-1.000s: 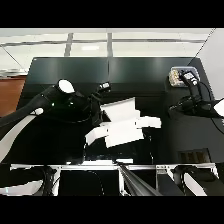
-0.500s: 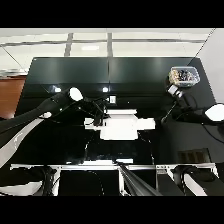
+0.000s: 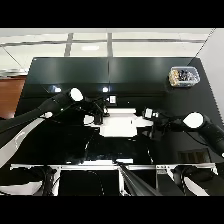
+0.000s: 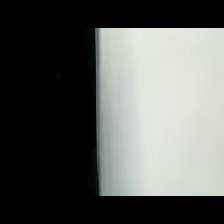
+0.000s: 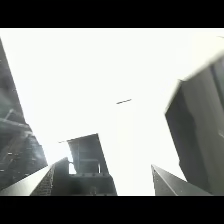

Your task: Fold the box and place the chain.

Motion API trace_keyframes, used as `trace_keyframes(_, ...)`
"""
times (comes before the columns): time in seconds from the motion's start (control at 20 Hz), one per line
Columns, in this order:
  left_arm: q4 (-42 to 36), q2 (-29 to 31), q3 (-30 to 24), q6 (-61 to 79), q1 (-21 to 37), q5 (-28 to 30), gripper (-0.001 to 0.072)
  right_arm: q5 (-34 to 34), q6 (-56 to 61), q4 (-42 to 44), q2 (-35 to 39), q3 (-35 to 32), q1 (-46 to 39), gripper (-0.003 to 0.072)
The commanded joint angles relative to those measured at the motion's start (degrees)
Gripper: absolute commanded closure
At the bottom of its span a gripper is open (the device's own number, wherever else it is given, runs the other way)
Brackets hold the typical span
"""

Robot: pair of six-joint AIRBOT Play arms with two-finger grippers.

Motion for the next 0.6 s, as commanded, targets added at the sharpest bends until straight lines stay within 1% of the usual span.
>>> trace_keyframes(0.0,0.1,0.0,0.0,0.0,0.1,0.1,0.0682,-0.3,-3.7,0.4,-3.0,-0.3,3.9,-0.002)
trace_keyframes(0.1,0.1,0.0,0.0,0.0,0.1,-0.2,0.0682,-0.5,-4.6,0.4,-3.7,-0.4,6.2,-0.002)
trace_keyframes(0.15,0.1,0.0,0.0,0.0,0.1,-0.2,0.0682,-1.6,-5.0,0.5,-3.9,-0.4,7.6,-0.0021)
trace_keyframes(0.3,0.1,0.0,0.0,-0.1,0.0,-0.2,0.0682,-7.5,-5.5,1.4,-5.7,-0.4,10.9,-0.002)
trace_keyframes(0.45,0.1,0.0,0.0,-0.4,0.0,-0.2,0.0682,-9.5,-6.3,1.9,-7.6,-0.4,12.9,-0.002)
trace_keyframes(0.55,0.1,0.0,0.0,-0.4,0.1,-0.2,0.0682,-12.8,-6.4,3.5,-8.3,-0.4,14.0,-0.002)
